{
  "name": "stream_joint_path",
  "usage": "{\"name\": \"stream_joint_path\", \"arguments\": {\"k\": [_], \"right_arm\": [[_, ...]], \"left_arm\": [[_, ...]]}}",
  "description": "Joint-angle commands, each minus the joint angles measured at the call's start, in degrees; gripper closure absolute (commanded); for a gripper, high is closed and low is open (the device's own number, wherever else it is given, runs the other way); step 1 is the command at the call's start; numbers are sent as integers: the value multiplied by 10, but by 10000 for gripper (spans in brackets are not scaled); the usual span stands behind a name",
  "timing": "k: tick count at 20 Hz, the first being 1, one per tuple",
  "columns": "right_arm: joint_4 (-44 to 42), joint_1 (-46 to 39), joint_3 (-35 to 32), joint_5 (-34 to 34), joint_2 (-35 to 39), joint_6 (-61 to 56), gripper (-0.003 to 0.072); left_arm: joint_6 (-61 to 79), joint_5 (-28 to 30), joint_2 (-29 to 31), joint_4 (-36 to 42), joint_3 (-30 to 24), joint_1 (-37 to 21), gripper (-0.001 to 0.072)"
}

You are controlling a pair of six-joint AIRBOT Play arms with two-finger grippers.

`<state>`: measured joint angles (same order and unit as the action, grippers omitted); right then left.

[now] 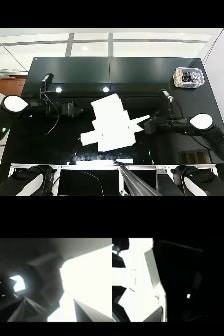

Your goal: Fold the box and place the chain.

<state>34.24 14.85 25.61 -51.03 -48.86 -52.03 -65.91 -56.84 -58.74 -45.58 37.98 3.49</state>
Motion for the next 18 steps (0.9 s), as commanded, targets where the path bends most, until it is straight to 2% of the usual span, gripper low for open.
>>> {"name": "stream_joint_path", "arguments": {"k": [1, 4, 7, 13, 18], "right_arm": [[-2, 63, -12, 55, 11, -23, 638], [-2, 71, -12, 66, 11, -33, 637], [-2, 71, -12, 65, 11, -39, 637], [-2, 71, -12, 66, 11, -40, 637], [-1, 71, -12, 67, 11, -44, 637]], "left_arm": [[155, -122, -97, 132, 0, -50, 17], [228, -143, -167, 159, 0, -40, 17], [280, -141, -202, 167, 0, -21, 17], [388, -141, -229, 242, 0, 5, 17], [463, -142, -232, 236, 0, 40, 17]]}}
